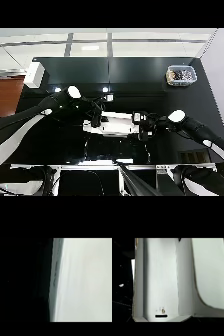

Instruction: Fold the box and place the chain.

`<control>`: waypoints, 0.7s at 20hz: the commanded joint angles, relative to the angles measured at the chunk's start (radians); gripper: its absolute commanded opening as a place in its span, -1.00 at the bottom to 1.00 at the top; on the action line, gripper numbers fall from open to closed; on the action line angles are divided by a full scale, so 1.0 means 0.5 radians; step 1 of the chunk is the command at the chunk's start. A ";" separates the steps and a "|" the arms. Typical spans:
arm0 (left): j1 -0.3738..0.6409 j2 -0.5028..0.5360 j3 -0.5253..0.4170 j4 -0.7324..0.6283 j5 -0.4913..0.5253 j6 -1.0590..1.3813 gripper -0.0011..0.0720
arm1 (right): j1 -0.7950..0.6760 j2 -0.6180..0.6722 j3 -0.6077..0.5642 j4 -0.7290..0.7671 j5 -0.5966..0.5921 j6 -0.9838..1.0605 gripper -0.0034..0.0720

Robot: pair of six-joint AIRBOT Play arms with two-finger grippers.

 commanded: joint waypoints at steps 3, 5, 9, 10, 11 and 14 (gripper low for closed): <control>-0.001 0.001 0.002 -0.001 0.008 -0.002 -0.89 | 0.007 -0.094 0.006 -0.006 -0.002 0.031 0.93; 0.000 0.001 0.002 -0.001 0.008 -0.002 -0.89 | 0.048 -0.121 0.031 -0.089 -0.023 0.065 0.93; -0.001 0.001 0.002 -0.001 0.008 -0.002 -0.89 | 0.090 -0.163 0.072 -0.195 -0.089 0.231 0.93; -0.001 0.001 0.002 -0.001 0.008 -0.002 -0.89 | 0.090 -0.163 0.072 -0.201 -0.098 0.247 0.93; -0.001 0.001 0.002 -0.001 0.009 -0.002 -0.89 | 0.090 -0.165 0.072 -0.240 -0.097 0.274 0.93; -0.001 0.001 0.002 -0.001 0.010 -0.002 -0.89 | 0.089 -0.172 0.072 -0.358 -0.099 0.375 0.93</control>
